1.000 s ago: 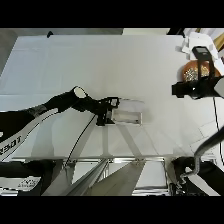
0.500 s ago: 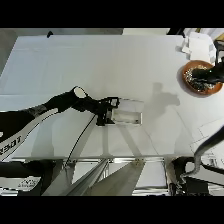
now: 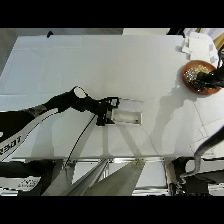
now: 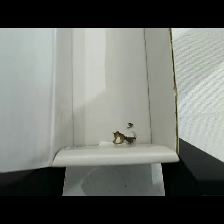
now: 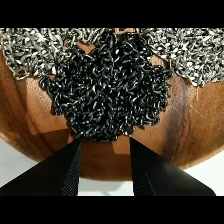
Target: Fold the box and place the chain.
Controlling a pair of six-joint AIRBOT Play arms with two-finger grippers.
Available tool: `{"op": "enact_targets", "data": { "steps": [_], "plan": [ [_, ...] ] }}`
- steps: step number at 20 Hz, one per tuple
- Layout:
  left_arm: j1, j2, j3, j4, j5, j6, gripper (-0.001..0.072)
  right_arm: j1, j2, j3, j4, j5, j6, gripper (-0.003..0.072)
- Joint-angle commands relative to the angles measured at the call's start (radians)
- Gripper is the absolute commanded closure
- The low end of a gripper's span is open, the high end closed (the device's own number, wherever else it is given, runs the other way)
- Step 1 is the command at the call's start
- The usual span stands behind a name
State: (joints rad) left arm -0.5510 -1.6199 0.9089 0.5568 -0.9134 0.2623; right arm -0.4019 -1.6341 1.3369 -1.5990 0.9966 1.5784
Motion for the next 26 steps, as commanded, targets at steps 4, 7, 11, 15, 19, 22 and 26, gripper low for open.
{"op": "enact_targets", "data": {
  "steps": [4, 7, 11, 15, 19, 22, 26],
  "plan": [
    [0.001, 0.001, 0.000, 0.000, 0.000, 0.000, 0.0318, -0.014, -0.062, 0.005, 0.119, -0.054, -0.013, 0.0388],
    [0.001, 0.001, 0.000, 0.000, 0.000, 0.000, 0.0318, -0.014, -0.084, 0.005, 0.135, -0.049, -0.012, 0.0404],
    [0.001, 0.001, 0.000, 0.000, 0.000, 0.000, 0.0318, -0.014, -0.072, 0.005, 0.137, -0.032, -0.013, 0.0676],
    [0.001, 0.001, 0.000, 0.000, 0.000, 0.000, 0.0318, -0.014, -0.015, 0.005, 0.137, -0.024, -0.021, 0.0676],
    [0.001, 0.001, 0.000, 0.000, 0.000, 0.000, 0.0318, -0.014, 0.092, 0.005, 0.137, 0.010, -0.100, 0.0676],
    [0.001, 0.001, 0.000, 0.000, 0.000, 0.000, 0.0318, -0.013, 0.198, 0.005, 0.144, 0.059, -0.157, 0.0676],
    [0.001, 0.001, 0.000, 0.000, 0.000, 0.000, 0.0318, -0.013, 0.375, 0.005, 0.194, 0.148, -0.252, 0.0676]
  ]
}}
